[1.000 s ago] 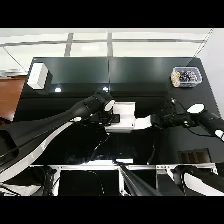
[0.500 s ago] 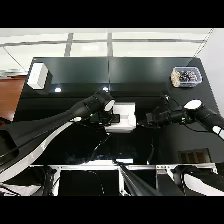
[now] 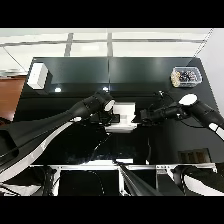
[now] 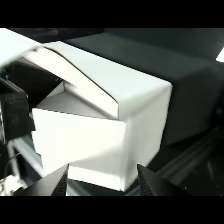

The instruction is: Fold the box and place the chain.

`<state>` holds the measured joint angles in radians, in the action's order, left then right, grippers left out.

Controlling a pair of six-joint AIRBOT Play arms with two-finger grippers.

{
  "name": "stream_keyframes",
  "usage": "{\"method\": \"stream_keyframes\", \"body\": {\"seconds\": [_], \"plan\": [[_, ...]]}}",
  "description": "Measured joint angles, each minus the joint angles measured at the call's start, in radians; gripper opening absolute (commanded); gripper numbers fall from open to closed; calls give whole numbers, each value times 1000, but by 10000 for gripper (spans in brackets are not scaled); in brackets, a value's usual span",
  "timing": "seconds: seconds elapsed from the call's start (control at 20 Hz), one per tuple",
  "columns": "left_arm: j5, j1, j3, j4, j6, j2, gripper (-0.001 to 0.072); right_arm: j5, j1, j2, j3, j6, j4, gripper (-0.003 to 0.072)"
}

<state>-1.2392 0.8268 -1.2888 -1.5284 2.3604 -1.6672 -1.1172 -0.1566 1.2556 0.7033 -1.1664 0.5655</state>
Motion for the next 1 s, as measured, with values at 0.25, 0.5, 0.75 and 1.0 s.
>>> {"method": "stream_keyframes", "body": {"seconds": [0.25, 0.5, 0.75, 1.0], "plan": [[0, 0, 0, 0, 0, 0, 29, 86, -158, 0, 119, -261, 239, 467], [0, 0, 0, 0, 0, 0, 29, 110, -280, 0, 184, -447, 446, 464], [0, 0, 0, 0, 0, 0, 29, 110, -347, 3, 200, -567, 595, 405], [0, 0, 0, 0, 0, 0, 29, 116, -375, 29, 203, -624, 648, 360]]}}
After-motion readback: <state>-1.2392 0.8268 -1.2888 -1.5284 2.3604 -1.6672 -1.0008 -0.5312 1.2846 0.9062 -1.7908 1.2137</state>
